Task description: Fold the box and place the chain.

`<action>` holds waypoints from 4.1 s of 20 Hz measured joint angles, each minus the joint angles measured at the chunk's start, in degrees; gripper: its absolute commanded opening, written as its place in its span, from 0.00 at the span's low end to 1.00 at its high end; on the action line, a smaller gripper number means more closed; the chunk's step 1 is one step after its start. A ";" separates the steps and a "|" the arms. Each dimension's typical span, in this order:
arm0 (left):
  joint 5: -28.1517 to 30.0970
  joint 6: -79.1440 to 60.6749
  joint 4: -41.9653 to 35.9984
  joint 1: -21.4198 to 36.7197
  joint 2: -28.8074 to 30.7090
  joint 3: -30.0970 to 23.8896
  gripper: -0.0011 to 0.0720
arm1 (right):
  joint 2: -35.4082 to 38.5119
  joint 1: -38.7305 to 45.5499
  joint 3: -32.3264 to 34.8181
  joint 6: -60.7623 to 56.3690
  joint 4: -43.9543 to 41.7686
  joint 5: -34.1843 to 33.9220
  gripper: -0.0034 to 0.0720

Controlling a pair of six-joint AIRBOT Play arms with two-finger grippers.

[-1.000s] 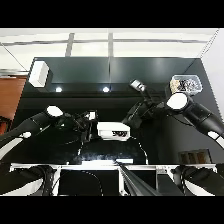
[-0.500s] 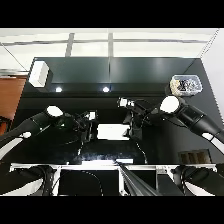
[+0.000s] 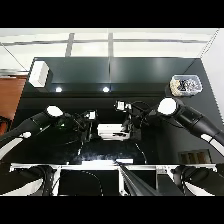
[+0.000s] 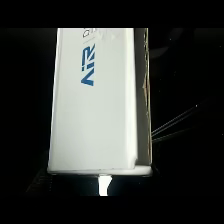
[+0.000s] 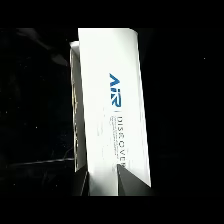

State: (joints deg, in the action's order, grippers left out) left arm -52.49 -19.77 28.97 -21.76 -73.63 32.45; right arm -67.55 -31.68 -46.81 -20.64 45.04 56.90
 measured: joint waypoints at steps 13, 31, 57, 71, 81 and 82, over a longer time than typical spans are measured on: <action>-0.02 -0.13 0.07 0.00 0.00 0.00 0.66 | -0.07 -0.76 1.14 -1.75 0.28 -0.61 0.33; -0.07 -0.20 0.13 0.00 0.00 0.00 0.66 | -1.57 -1.62 1.31 -2.71 0.98 -0.15 0.33; -0.04 -0.11 0.13 -0.02 -0.02 0.00 0.69 | -2.86 4.74 11.58 -32.92 -29.03 -3.10 0.06; -0.02 -0.04 0.13 -0.02 0.00 0.00 0.69 | -4.24 4.63 10.93 -34.07 -25.27 -4.37 0.06; -1.29 7.89 6.64 1.22 5.05 1.46 1.00 | 16.57 24.61 5.09 -39.87 -10.82 8.83 0.06; -2.49 10.27 8.33 1.27 6.64 1.90 1.00 | 17.70 26.45 5.01 -40.81 -9.14 9.70 0.06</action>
State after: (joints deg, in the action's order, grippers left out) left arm -54.98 -9.50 37.30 -20.49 -66.98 34.35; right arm -49.84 -5.23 -41.80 -61.45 35.90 66.61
